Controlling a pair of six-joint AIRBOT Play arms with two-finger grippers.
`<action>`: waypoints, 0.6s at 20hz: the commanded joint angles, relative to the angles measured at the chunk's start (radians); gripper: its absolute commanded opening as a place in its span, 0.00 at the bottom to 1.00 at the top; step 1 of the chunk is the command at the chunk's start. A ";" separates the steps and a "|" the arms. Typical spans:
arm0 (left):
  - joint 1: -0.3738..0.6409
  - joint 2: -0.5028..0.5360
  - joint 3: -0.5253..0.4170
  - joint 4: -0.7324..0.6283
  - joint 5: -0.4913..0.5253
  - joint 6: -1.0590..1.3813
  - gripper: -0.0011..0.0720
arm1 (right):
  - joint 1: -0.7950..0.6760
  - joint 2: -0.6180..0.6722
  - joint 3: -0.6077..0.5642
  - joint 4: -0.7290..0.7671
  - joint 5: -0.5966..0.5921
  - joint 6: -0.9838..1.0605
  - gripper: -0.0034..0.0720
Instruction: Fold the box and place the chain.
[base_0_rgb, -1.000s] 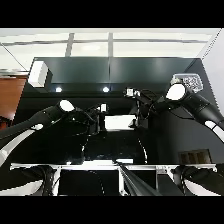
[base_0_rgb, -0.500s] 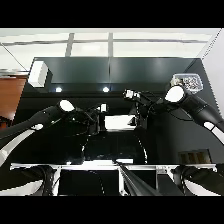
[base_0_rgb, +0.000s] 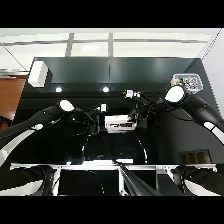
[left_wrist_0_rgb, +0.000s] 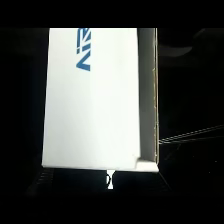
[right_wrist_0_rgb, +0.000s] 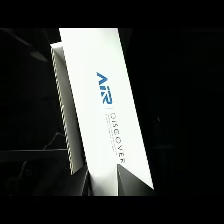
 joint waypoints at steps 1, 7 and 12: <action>-0.001 0.000 0.000 0.000 0.000 0.000 0.52 | 0.001 -0.001 0.000 0.000 0.005 0.002 0.28; -0.001 0.000 0.000 0.000 0.000 0.000 0.52 | 0.001 -0.001 0.000 -0.001 0.005 0.019 0.32; -0.001 0.000 0.000 0.000 0.000 0.000 0.52 | 0.001 -0.001 0.000 -0.001 0.007 0.019 0.32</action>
